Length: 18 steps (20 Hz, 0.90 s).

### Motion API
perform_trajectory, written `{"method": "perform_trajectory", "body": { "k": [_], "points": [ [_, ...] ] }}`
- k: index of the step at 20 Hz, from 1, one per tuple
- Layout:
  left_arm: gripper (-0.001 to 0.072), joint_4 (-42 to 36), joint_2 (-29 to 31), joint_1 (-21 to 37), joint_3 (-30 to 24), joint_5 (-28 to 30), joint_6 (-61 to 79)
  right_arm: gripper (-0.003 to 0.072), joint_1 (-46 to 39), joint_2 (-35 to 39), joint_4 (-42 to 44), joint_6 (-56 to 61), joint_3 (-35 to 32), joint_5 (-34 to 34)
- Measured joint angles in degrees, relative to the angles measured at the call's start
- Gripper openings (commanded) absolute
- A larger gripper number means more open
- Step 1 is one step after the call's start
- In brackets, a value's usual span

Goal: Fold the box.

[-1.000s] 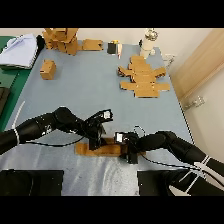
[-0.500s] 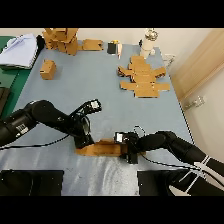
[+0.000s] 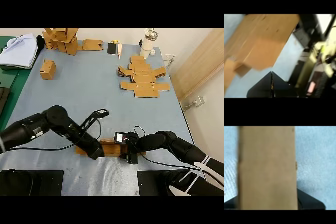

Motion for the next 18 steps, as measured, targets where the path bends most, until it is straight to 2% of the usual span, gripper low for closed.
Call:
{"method": "perform_trajectory", "body": {
  "k": [2,6,10,18],
  "points": [
    [0.0012,-6.5,-2.6,0.6,0.0,2.2,2.4,0.0514,0.0,0.0,0.0,0.0,0.0,0.0],
    [0.0012,-12.3,-5.1,4.0,0.0,7.8,4.9,0.0514,0.0,0.0,0.0,0.0,0.0,0.0],
    [0.0012,-13.6,-6.6,5.6,0.0,12.7,6.0,0.0514,0.0,0.0,0.0,0.0,0.0,0.0],
    [0.0012,-13.9,-9.2,6.0,0.0,17.2,5.9,0.0514,0.0,0.0,0.0,0.0,0.0,0.0]
  ]
}}
